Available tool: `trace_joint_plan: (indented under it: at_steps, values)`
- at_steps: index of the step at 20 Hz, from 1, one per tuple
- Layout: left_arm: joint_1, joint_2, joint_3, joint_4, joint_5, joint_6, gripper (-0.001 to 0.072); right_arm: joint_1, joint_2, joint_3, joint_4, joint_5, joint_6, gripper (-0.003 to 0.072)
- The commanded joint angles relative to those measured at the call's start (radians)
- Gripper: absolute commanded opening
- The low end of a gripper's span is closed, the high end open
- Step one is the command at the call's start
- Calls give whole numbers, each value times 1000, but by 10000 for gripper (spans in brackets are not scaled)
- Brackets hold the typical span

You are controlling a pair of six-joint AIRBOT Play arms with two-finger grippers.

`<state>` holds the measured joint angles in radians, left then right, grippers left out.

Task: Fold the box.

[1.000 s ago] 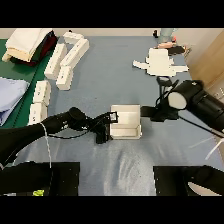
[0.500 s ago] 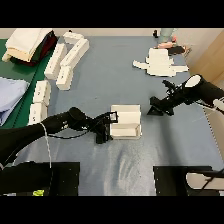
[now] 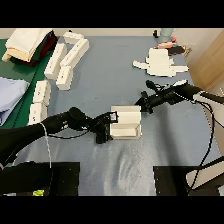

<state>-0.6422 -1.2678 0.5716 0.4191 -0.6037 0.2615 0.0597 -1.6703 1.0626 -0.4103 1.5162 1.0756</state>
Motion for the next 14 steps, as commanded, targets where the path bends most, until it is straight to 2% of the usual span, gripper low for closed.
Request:
trace_joint_plan:
  at_steps: [1, 4, 8, 14]
  values:
    - [0, 0, 0, 0, 0, 0, 364, 67, 13, 14, -64, 79, -60, 4]
    - [0, 0, 0, 0, 0, 0, 364, 135, 99, 14, -233, 39, -63, 4]
    - [0, 0, 0, 0, 0, 0, 364, 246, 241, 9, -457, -93, -64, 4]
    - [0, 0, 0, 0, 0, 0, 364, 414, 426, -143, -591, -375, -173, 4]
